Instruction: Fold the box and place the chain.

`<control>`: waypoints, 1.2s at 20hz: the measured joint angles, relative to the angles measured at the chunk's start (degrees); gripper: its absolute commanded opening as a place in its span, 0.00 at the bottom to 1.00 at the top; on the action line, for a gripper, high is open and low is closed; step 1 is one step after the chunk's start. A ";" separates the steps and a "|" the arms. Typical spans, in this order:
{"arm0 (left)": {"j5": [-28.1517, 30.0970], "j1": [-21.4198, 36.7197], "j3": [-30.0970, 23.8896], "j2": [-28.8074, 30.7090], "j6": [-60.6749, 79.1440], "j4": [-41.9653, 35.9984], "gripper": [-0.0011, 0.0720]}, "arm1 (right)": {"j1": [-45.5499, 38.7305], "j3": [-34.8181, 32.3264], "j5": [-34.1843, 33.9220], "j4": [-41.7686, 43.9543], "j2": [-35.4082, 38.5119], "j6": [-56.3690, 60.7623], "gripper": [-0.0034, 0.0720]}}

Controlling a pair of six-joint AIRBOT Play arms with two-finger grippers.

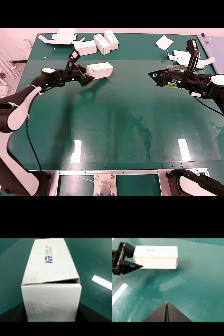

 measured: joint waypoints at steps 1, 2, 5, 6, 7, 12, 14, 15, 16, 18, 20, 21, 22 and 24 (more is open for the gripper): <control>0.63 0.87 -0.68 0.39 -0.52 0.09 0.05 | -0.11 0.00 -0.02 -0.02 0.00 0.02 0.06; 1.29 1.57 -1.40 0.85 -0.81 0.20 0.05 | -0.15 0.00 -0.02 0.00 0.00 0.04 0.06; 1.29 1.57 -1.40 0.85 -0.81 0.20 0.05 | -0.26 0.00 -0.02 -0.02 0.00 0.11 0.06; 1.29 1.57 -1.40 0.85 -0.81 0.20 0.05 | -0.26 0.00 -0.02 -0.02 0.00 0.13 0.06; 1.29 1.57 -1.40 0.85 -0.81 0.20 0.05 | -0.26 0.00 -0.02 -0.02 0.00 0.15 0.06; 1.29 1.57 -1.40 0.85 -0.81 0.20 0.05 | -0.26 0.00 -0.02 0.04 0.00 0.24 0.06; 1.29 1.57 -1.40 0.85 -0.81 0.20 0.05 | -0.26 0.00 -0.02 0.09 0.00 0.35 0.06; 1.29 1.57 -1.40 0.85 -0.81 0.20 0.05 | -0.26 0.00 -0.02 0.09 0.00 0.39 0.06; 1.29 1.57 -1.40 0.85 -0.81 0.20 0.05 | -0.26 0.00 -0.02 0.17 0.00 0.39 0.06; 1.29 1.57 -1.40 0.85 -0.81 0.20 0.05 | -0.24 0.00 -0.02 0.17 0.00 0.42 0.06; 1.29 1.57 -1.40 0.85 -0.81 0.20 0.05 | -0.22 0.00 -0.02 0.15 0.00 0.42 0.06; 1.29 1.57 -1.40 0.85 -0.81 0.20 0.05 | -0.22 0.00 -0.02 0.20 0.02 0.42 0.06; 1.29 1.57 -1.40 0.85 -0.81 0.20 0.05 | -0.20 0.00 -0.02 0.17 0.00 0.42 0.06; 1.29 1.57 -1.40 0.85 -0.81 0.20 0.06 | -0.13 0.00 -0.02 0.20 0.02 0.42 0.06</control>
